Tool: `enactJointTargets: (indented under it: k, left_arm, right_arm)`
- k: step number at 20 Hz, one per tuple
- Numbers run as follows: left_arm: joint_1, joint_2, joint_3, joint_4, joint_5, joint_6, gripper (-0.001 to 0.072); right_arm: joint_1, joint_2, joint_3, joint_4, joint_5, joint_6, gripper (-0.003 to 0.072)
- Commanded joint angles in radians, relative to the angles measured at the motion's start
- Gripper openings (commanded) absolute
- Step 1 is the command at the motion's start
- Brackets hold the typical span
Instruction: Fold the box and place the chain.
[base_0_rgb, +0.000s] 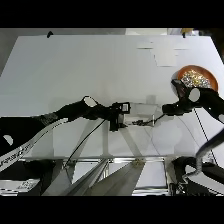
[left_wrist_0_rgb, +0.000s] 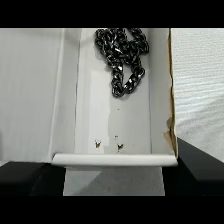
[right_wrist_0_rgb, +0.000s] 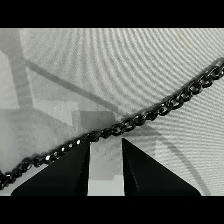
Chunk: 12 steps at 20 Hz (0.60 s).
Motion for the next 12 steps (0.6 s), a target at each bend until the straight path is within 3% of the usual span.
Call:
enactJointTargets:
  k: [1, 2, 3, 7, 12]
  left_arm:
    - [0.0, 0.0, 0.0, 0.0, 0.0, 0.0, 0.0333]
    - [0.0, 0.0, 0.0, 0.0, 0.0, 0.0, 0.0333]
    - [0.0, 0.0, 0.0, 0.0, 0.0, 0.0, 0.0333]
    - [0.0, 0.0, 0.0, 0.0, 0.0, 0.0, 0.0333]
    - [0.0, 0.0, 0.0, 0.0, 0.0, 0.0, 0.0333]
  right_arm:
    - [-0.001, -0.013, 0.0, 0.0, 0.0, 0.001, 0.0153]
    - [-0.001, -0.013, 0.0, 0.0, 0.001, 0.0, 0.0049]
    - [-0.001, -0.012, 0.0, 0.0, 0.005, 0.0, 0.0016]
    - [-0.001, 0.05, 0.0, 0.0, 0.035, -0.004, 0.0016]
    - [-0.001, 0.237, 0.0, 0.001, 0.064, -0.017, 0.0015]
